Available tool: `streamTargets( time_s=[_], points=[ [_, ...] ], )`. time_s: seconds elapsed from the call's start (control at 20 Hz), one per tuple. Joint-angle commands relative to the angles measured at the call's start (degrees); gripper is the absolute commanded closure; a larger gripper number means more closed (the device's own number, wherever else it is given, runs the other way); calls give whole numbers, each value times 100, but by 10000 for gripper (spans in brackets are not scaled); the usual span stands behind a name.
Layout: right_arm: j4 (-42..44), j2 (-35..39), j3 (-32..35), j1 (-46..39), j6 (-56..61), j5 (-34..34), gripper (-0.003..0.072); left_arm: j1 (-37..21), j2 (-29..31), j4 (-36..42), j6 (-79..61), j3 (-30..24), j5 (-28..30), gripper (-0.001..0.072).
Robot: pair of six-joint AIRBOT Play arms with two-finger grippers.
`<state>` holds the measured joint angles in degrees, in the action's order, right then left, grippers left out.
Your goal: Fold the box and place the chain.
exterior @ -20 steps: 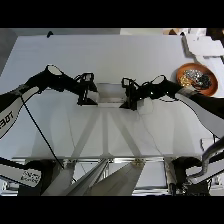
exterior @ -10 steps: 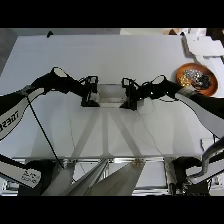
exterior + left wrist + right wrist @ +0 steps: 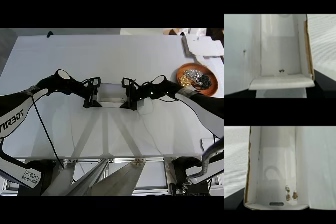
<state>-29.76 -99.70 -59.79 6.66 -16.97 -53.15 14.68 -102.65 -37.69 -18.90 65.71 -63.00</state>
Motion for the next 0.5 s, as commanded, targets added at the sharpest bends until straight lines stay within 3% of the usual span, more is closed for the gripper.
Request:
streamTargets(
  time_s=[0.0,0.45],
  points=[
    [2,4,2,0,0,2,172,7,-13,-33,7,-4,-20,448],
    [2,4,2,0,0,2,172,7,-13,-33,4,-4,-20,434]
  ],
)
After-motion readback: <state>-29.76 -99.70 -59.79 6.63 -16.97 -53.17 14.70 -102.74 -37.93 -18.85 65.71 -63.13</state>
